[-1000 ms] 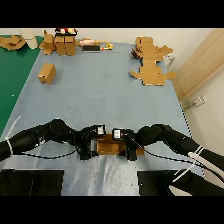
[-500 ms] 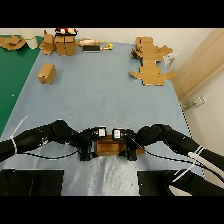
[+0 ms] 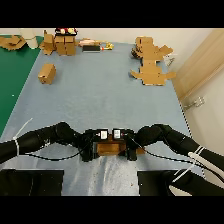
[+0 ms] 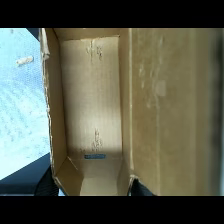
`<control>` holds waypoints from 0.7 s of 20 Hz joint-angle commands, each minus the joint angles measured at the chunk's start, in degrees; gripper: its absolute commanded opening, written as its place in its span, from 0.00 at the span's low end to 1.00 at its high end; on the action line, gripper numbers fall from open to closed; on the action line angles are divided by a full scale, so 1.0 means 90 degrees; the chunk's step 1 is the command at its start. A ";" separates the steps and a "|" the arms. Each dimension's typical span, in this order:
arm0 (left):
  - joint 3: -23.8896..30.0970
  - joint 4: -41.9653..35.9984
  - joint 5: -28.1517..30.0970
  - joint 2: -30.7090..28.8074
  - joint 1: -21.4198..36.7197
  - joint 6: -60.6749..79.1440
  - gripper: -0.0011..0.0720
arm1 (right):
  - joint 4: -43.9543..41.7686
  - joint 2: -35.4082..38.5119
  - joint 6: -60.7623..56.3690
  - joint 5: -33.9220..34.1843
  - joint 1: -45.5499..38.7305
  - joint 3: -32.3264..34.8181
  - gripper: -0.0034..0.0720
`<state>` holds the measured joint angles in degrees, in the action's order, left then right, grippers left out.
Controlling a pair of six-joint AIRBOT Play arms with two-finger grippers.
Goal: Fold the box.
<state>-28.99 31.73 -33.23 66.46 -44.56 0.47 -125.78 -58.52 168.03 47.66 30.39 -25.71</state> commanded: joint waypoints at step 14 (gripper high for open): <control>0.0002 0.0024 0.0078 0.0024 -0.0012 -0.0002 0.49 | 0.0002 -0.0002 0.0002 -0.0005 0.0005 -0.0005 0.71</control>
<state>-28.97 31.90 -32.58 66.65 -44.66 0.43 -125.75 -58.52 168.07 47.64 30.39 -25.71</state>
